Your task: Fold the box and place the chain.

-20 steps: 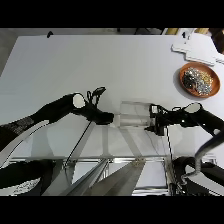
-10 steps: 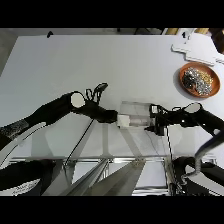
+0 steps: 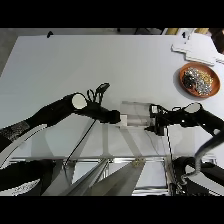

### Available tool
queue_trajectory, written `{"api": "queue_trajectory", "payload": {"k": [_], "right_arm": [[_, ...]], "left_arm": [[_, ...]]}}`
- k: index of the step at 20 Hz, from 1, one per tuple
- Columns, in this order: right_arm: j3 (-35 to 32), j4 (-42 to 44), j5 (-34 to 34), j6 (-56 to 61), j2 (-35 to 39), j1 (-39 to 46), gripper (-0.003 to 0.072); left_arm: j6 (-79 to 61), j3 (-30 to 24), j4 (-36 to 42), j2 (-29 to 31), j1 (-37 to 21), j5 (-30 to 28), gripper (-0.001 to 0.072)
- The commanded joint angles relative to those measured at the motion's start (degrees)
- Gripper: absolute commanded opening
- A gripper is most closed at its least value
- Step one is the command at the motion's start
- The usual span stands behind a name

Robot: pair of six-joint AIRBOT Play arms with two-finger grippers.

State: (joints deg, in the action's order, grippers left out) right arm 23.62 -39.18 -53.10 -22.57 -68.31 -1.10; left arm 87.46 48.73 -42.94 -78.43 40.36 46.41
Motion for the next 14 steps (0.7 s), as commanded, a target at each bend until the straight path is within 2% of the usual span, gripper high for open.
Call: {"api": "queue_trajectory", "payload": {"k": [1, 3, 10, 14], "right_arm": [[0.0, 0.0, 0.0, 0.0, 0.0, 0.0, 0.0344], [0.0, 0.0, 0.0, 0.0, 0.0, 0.0, 0.0344], [0.0, 0.0, 0.0, 0.0, 0.0, 0.0, 0.0344], [0.0, 0.0, 0.0, 0.0, 0.0, 0.0, 0.0343]], "left_arm": [[0.3, 0.1, 0.2, 0.0, 0.5, -1.3, 0.0338], [1.7, 0.5, -0.7, -0.2, 1.1, -2.3, 0.0339], [14.6, 7.3, -13.0, -4.3, 4.8, -1.0, 0.0351], [19.0, 9.8, -16.8, -5.3, 6.1, -0.2, 0.0351]]}}
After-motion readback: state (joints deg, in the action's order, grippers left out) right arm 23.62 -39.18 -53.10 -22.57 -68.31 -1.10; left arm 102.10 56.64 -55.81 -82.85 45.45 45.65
